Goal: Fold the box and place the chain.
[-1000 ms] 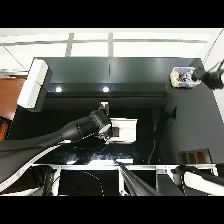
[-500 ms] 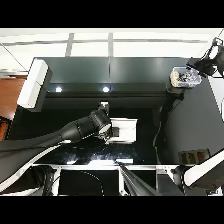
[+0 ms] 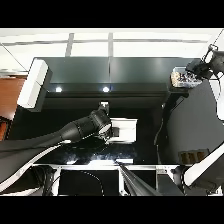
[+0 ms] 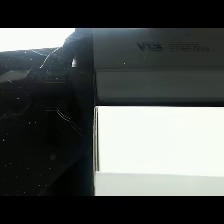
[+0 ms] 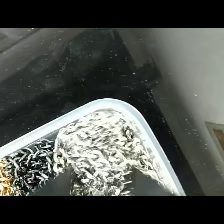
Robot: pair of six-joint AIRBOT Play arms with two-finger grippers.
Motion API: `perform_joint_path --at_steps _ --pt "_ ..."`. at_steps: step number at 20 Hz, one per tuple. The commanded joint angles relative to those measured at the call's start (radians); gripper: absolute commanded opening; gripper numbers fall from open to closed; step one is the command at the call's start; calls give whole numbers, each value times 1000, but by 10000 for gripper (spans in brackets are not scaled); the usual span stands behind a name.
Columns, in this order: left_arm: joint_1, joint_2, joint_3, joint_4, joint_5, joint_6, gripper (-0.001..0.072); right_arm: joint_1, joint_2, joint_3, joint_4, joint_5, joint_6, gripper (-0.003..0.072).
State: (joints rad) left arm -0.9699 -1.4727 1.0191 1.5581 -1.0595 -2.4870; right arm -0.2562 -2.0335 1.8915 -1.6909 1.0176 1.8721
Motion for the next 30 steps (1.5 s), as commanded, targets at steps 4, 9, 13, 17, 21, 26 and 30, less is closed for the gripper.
perform_joint_path --at_steps 4,9,13,17,21,26,30 --pt "1 -1 0 1 0 0 31 -5 55 7 18 115 -53 33" --pt "1 -1 0 1 0 0 31 -10 256 7 64 261 -261 34" --pt "1 -1 0 1 0 0 31 -37 446 -6 255 287 -321 41" --pt "1 -1 0 1 0 0 31 -42 692 -136 423 282 -363 41" --pt "1 -1 0 1 0 0 31 11 978 -310 512 286 -388 40" --pt "1 -1 0 1 0 0 31 203 1208 -416 508 417 -393 40" --pt "1 -1 0 1 0 0 31 337 1239 -420 513 594 -392 40"
